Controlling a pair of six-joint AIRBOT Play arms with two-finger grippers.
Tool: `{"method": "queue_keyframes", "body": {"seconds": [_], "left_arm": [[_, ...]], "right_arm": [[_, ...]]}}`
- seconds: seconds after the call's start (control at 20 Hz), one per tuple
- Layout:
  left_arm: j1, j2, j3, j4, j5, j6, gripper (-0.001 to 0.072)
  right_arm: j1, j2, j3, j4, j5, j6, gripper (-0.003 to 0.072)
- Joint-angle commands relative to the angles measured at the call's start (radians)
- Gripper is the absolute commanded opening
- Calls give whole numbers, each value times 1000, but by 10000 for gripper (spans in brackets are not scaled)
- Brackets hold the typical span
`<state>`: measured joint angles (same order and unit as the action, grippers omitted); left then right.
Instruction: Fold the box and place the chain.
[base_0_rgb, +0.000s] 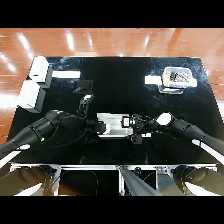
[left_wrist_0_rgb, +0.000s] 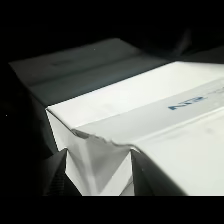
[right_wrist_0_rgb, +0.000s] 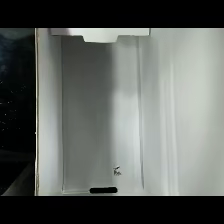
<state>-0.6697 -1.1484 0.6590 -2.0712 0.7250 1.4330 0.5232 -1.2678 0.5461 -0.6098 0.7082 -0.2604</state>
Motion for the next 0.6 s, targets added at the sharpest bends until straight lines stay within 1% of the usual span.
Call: {"method": "queue_keyframes", "body": {"seconds": [0.0,0.1,0.2,0.4,0.45,0.55], "left_arm": [[-72,5,31,215,-47,-234,497],[-81,0,52,267,-6,-298,497],[-81,-11,63,286,45,-322,497],[-81,-23,65,333,73,-388,497],[-86,-30,71,342,95,-391,497],[-112,-56,105,395,146,-395,497]], "right_arm": [[0,0,0,-1,4,-1,632],[0,0,0,0,4,-1,632],[0,0,0,0,4,-1,632],[0,0,0,-1,3,-1,632],[0,0,0,-1,3,-1,632],[0,0,0,0,3,-1,632]]}}
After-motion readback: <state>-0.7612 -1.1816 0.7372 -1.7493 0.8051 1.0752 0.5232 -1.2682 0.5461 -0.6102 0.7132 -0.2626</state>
